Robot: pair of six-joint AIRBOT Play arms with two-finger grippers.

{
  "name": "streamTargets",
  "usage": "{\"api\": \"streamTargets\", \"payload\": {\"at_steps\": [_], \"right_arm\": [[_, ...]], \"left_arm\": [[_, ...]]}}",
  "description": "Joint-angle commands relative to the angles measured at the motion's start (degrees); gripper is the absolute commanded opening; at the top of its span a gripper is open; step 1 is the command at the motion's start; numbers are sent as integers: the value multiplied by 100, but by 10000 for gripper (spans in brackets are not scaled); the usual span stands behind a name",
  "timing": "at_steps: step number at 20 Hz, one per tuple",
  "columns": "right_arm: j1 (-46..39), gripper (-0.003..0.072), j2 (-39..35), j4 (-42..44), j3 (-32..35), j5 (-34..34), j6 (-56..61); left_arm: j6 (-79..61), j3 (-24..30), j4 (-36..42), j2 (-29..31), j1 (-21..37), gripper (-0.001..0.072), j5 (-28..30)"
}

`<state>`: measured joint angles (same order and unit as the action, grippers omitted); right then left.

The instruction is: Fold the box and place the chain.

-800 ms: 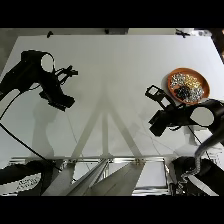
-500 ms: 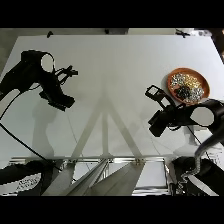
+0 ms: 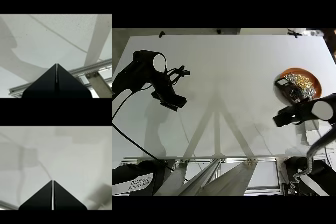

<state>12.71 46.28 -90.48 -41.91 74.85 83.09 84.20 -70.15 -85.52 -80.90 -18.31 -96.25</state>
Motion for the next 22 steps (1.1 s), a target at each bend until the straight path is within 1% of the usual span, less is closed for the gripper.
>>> {"api": "streamTargets", "payload": {"at_steps": [1,2,3,4,5,6,8,10,11,13,14,15,17,19,22], "right_arm": [[-1604,53,-2,-1263,-260,824,13],[-2146,56,0,-1355,-260,785,-118],[-2651,163,0,-1434,-260,621,-114],[-3021,369,0,-1488,-260,411,-168],[-3346,505,0,-1587,-260,179,-317],[-3591,524,7,-1720,-260,-26,-431],[-4033,523,42,-1893,-260,-481,-435],[-4395,523,238,-1910,-260,-695,-590],[-4542,524,415,-1961,-260,-693,-699],[-4824,564,841,-2546,-260,-675,-708],[-4962,640,1045,-2894,-262,-649,-678],[-5088,658,1217,-3097,-262,-623,-660],[-5331,658,1523,-3154,-262,-542,-664],[-5510,658,1773,-3418,-262,-483,-664],[-5779,654,1980,-3536,-262,-680,-706]], "left_arm": [[0,2,-2,2,7,9,0],[-2,2,-2,2,7,9,-2],[0,2,-2,2,7,9,0],[0,2,-2,2,7,9,0],[-2,2,-2,2,7,9,0],[-2,2,-2,2,7,9,0],[0,2,-2,2,7,9,0],[0,2,-2,2,7,9,0],[0,2,0,2,7,9,0],[-2,2,-2,2,7,9,0],[-2,2,-2,2,7,9,0],[-2,2,-2,2,7,9,0],[0,2,-2,2,7,9,0],[0,2,-2,2,7,9,0],[0,2,-2,2,7,9,0]]}}
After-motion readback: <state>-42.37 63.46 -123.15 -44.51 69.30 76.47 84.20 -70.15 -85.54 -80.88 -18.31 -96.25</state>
